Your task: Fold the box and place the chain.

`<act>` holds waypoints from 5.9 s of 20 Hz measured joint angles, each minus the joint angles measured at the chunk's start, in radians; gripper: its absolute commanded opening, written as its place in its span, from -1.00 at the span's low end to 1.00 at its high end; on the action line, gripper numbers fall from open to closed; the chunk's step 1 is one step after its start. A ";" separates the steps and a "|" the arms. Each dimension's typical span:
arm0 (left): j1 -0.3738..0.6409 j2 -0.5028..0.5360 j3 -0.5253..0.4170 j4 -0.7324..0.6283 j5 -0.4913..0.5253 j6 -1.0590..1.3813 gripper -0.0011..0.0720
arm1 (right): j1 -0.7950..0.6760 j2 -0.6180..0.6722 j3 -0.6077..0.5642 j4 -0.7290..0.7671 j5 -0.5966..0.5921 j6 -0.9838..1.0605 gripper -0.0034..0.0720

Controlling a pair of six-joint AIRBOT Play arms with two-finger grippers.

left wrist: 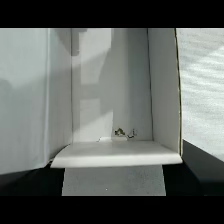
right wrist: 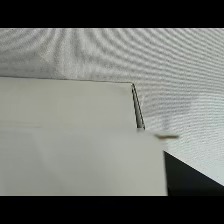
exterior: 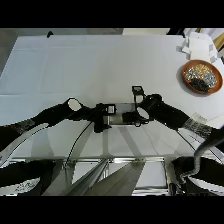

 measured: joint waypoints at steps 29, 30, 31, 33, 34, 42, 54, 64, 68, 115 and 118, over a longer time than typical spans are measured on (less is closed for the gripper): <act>0.000 0.000 0.000 0.000 0.001 0.002 -0.60 | 0.002 -0.043 0.003 -0.085 0.031 -0.046 -0.46; 0.000 0.000 0.000 0.000 0.001 0.001 -0.60 | 0.002 -0.043 0.003 -0.087 0.031 -0.047 -0.51; 0.000 0.000 0.000 0.000 0.001 0.001 -0.60 | 0.002 -0.043 0.003 -0.088 0.031 -0.047 -0.56; -0.001 0.000 0.000 0.000 0.001 0.000 -0.60 | 0.002 -0.044 0.003 -0.088 0.028 -0.047 -0.70; 0.000 0.000 0.000 0.000 0.001 -0.001 -0.60 | 0.002 -0.044 0.003 -0.088 0.028 -0.046 -0.79; 0.000 0.000 0.000 -0.001 0.000 -0.002 -0.60 | 0.001 -0.054 0.003 -0.084 0.028 -0.047 -0.62; 0.000 0.000 -0.001 0.000 0.000 -0.004 -0.60 | 0.000 -0.057 0.002 -0.075 0.018 -0.040 -0.86; 0.000 0.000 0.000 0.002 -0.001 0.001 -0.60 | 0.001 -0.002 0.001 -0.077 0.035 -0.121 0.00; 0.000 0.000 0.000 0.001 -0.001 0.000 -0.60 | 0.001 0.098 0.002 -0.089 0.066 -0.226 0.01; 0.000 0.000 0.000 0.000 0.000 0.000 -0.60 | -1.116 -0.384 0.536 -0.145 -0.009 -0.799 -0.86; 0.000 0.000 0.000 0.000 0.000 0.000 -0.60 | -1.117 -0.327 0.535 -0.150 -0.001 -0.807 -0.86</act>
